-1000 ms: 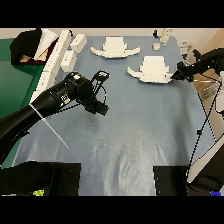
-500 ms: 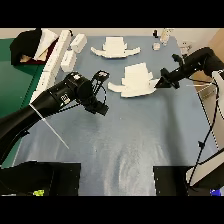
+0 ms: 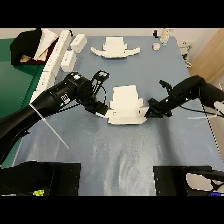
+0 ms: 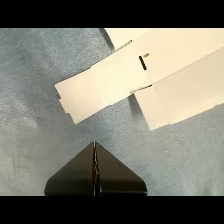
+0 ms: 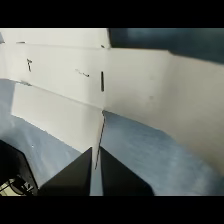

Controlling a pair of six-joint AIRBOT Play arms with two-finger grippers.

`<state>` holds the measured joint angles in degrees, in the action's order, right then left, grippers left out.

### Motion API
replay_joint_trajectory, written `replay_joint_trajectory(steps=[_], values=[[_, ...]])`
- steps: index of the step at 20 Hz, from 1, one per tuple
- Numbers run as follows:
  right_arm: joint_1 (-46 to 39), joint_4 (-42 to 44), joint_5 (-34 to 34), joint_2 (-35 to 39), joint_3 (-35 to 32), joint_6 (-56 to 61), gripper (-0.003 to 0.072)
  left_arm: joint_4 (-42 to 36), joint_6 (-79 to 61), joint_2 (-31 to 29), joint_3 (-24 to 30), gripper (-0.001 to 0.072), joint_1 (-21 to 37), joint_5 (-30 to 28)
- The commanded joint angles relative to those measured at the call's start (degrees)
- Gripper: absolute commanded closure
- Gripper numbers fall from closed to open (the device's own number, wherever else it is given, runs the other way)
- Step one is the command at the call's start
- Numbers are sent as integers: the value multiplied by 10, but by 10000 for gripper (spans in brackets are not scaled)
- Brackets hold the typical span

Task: Fold the box.

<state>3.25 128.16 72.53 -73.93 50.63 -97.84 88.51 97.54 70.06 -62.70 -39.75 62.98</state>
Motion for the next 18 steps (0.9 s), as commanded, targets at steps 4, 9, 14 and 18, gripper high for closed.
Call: replay_joint_trajectory(steps=[4,9,14,18], values=[[-15,-45,-35,40,5,24,322,0,0,0,0,695,0,0],[-136,-142,-14,38,73,85,323,0,0,0,0,696,0,-2],[-202,-87,-9,-5,40,-12,323,0,0,0,0,696,0,-51],[-195,13,-39,-43,5,-85,322,-5,0,0,0,695,0,-80]])
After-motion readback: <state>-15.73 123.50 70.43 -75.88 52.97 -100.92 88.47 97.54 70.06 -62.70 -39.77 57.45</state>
